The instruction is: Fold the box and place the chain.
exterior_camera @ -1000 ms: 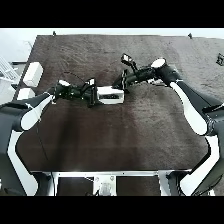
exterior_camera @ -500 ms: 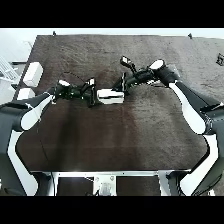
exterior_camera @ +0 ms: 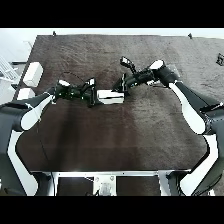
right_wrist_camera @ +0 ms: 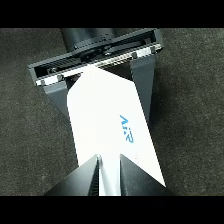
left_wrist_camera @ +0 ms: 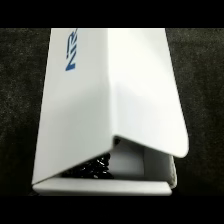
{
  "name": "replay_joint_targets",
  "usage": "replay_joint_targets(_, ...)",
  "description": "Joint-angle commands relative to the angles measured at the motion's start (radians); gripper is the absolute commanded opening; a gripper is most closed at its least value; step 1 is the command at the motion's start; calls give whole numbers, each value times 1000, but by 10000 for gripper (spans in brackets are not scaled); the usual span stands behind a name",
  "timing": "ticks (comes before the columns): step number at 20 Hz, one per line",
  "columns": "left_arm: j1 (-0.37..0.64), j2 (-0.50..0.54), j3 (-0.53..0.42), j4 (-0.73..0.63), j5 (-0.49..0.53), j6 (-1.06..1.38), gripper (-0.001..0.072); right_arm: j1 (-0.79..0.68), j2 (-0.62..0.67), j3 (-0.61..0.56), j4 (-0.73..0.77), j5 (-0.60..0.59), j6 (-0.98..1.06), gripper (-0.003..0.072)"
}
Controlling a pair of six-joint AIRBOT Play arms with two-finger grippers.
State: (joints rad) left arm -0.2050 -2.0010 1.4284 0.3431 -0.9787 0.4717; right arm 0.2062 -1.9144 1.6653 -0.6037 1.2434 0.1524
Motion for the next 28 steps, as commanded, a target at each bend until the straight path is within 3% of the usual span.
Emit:
replay_joint_targets(1,1,1,0,1,-1,0,349,1,0,-3,1,-18,5,153)
replay_joint_targets(19,1,1,0,1,-2,0,349,17,0,-38,-29,-57,-26,162)
replay_joint_targets(25,1,1,0,1,-3,0,349,35,0,-105,-36,-57,-52,154)
replay_joint_targets(28,1,1,0,1,-3,0,349,36,0,-128,-24,10,-64,154)
